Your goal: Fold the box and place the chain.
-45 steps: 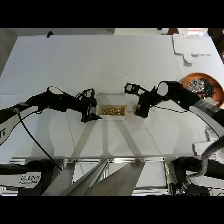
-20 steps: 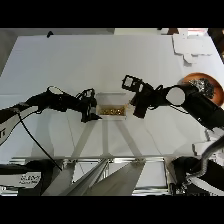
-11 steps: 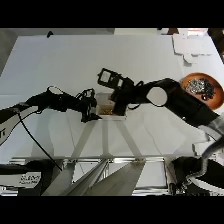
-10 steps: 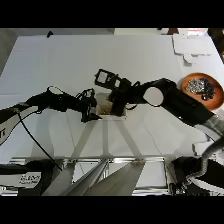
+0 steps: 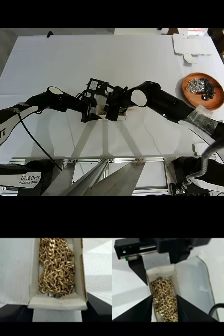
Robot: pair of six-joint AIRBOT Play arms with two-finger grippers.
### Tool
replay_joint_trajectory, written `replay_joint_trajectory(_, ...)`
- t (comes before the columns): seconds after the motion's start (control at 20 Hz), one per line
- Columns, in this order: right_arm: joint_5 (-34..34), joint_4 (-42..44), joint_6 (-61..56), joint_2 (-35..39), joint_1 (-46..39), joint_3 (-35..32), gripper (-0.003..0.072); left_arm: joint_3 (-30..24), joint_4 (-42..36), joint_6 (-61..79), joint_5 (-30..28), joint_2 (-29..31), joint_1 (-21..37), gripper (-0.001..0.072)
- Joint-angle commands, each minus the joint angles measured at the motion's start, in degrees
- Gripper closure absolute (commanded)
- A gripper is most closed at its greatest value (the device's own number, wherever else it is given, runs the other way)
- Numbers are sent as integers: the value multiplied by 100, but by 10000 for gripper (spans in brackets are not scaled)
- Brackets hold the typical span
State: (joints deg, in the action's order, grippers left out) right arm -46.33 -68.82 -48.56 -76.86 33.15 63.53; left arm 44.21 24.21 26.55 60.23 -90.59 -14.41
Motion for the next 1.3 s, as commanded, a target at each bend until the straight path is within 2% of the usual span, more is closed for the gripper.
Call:
replay_joint_trajectory(0.0, -345, 17, 299, 459, -365, -149, 366, -2, 0, 0, -2, 0, 2, 315)
replay_joint_trajectory(0.2, -765, 70, 1261, 1281, -1600, -848, 365, -2, 0, 0, -2, 0, 2, 315)
replay_joint_trajectory(0.35, -804, 142, 2417, 1246, -2437, -1405, 359, -2, 0, 0, -2, 0, 2, 315)
replay_joint_trajectory(0.45, -785, 542, 3368, 901, -2752, -1558, 319, -2, 0, 0, -2, 0, 2, 315)
replay_joint_trajectory(0.75, -372, 2293, 5761, -459, -2820, -1558, 318, -2, 2, 0, -2, 0, 2, 315)
replay_joint_trajectory(1.0, -358, 3689, 7149, -931, -2791, -1558, 318, -2, 0, 0, -2, 0, 2, 315)
replay_joint_trajectory(1.25, -348, 3783, 7331, -1102, -2588, -1558, 329, -2, 2, 0, -4, 0, 2, 315)
